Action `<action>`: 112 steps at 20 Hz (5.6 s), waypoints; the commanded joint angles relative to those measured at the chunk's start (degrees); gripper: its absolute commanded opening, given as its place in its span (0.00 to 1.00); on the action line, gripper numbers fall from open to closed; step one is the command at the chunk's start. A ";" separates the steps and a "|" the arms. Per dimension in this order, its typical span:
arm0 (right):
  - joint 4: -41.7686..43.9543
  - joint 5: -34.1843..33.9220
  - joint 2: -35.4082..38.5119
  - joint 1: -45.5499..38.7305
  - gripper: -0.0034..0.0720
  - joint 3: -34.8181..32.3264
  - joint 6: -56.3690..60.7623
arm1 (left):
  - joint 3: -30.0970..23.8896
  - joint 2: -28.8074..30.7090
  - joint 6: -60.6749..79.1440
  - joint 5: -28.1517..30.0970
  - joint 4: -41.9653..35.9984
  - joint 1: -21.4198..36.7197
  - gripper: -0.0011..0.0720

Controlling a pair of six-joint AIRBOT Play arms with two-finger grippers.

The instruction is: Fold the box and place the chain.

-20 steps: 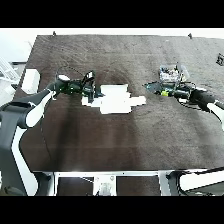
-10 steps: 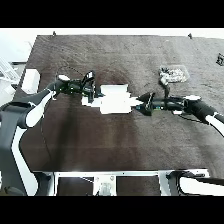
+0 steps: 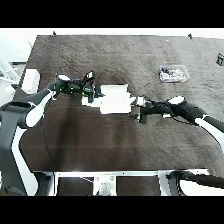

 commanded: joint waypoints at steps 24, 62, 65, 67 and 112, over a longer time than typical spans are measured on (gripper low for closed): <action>8.92 -7.50 -2.36 0.94 0.90 7.78 1.11 | -0.02 -0.04 0.02 0.02 0.02 0.00 0.04; 4.09 -6.12 -5.40 0.46 0.84 9.42 -0.24 | -0.02 -0.04 0.00 0.00 0.02 0.00 0.04; 3.96 -4.46 -5.75 0.24 0.84 10.73 -0.35 | -0.02 -0.04 0.00 -0.02 0.02 0.00 0.04; 3.80 -2.75 -7.32 0.24 0.84 11.89 -0.35 | -0.02 -0.04 0.00 -0.02 0.02 0.00 0.04; -7.08 25.35 -29.29 -3.54 0.89 38.66 7.72 | -0.02 -0.04 -0.44 -0.17 0.02 0.00 0.05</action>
